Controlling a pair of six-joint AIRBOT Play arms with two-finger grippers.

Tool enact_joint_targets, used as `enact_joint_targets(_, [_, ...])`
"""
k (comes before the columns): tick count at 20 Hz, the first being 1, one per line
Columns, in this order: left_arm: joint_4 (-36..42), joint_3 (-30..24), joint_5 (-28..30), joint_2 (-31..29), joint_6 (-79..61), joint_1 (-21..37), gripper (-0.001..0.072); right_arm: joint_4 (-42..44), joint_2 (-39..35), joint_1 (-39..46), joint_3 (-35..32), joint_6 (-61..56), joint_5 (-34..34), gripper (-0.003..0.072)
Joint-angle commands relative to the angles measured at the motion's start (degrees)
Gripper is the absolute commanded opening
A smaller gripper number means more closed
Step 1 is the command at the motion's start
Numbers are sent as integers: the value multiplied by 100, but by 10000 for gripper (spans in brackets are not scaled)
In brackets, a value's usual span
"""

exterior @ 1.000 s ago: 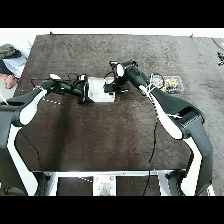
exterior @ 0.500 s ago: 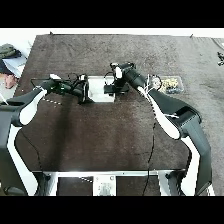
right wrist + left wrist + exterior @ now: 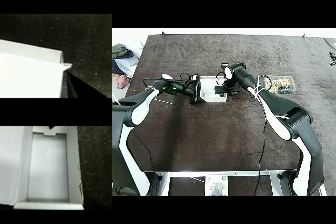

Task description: Fold the box and place the chain.

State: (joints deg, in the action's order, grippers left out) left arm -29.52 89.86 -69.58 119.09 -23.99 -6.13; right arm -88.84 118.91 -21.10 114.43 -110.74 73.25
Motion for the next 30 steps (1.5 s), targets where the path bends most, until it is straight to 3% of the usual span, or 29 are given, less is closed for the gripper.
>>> enact_joint_targets(1, [0, -2, 0, 2, -2, 0, 467, -245, 22, -37, 177, -4, 175, 376])
enact_joint_targets(8, [0, -2, 2, 2, -2, 0, 467, -402, 221, -203, 184, 57, 243, 375])
enact_joint_targets(9, [0, -2, 0, 2, -2, 0, 467, -398, 219, -210, 184, 59, 238, 285])
enact_joint_targets(10, [0, -2, 0, 2, -2, 0, 467, -398, 219, -214, 184, 57, 216, 269])
enact_joint_targets(21, [0, -2, 2, 2, -4, 4, 467, -463, 256, -262, 186, -9, 199, 267])
enact_joint_targets(22, [0, -2, 2, 2, -2, 4, 467, -463, 267, -262, 186, -15, 179, 204])
enact_joint_targets(24, [0, -2, 2, 2, -2, 4, 467, -463, 264, -262, 190, -153, 107, 168])
enact_joint_targets(28, [0, -2, 2, 2, -2, 4, 467, -461, 264, -251, 188, -507, 179, 167])
enact_joint_targets(30, [0, -2, 2, 2, -2, 4, 467, -461, 264, -251, 188, -599, 179, 126])
